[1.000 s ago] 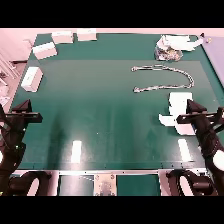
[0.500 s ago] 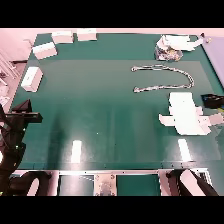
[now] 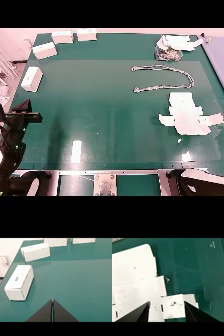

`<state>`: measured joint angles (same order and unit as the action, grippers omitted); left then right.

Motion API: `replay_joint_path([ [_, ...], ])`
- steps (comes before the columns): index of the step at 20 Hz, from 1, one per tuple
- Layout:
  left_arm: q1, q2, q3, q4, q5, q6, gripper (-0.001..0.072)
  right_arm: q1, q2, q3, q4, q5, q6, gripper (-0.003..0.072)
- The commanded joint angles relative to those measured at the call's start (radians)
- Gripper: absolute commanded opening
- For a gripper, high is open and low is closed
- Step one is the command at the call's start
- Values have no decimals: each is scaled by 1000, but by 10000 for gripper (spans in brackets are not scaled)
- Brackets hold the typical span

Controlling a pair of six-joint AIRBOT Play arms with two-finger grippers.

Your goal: Fold the box and place the chain.

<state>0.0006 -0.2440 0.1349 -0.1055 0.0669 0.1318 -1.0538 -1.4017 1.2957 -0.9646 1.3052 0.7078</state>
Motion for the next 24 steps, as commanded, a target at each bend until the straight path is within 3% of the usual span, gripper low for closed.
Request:
replay_joint_path([
  [1, 0, 1, 0, 0, 0, 0, 20, -16, -181, 188, -76, 161, 18, 509],
  [5, 0, 1, 0, 0, 1, 0, 20, -4, -300, 355, -164, 229, 48, 532],
  [10, 0, 1, 0, 0, 0, 0, 20, 18, -428, 497, -151, 313, 47, 552],
  [16, 0, 1, 0, 0, 0, 0, 20, 39, -539, 516, -111, 377, 29, 552],
  [24, 0, 1, 0, 0, 0, 0, 20, 38, -581, 515, -121, 424, 29, 552],
])
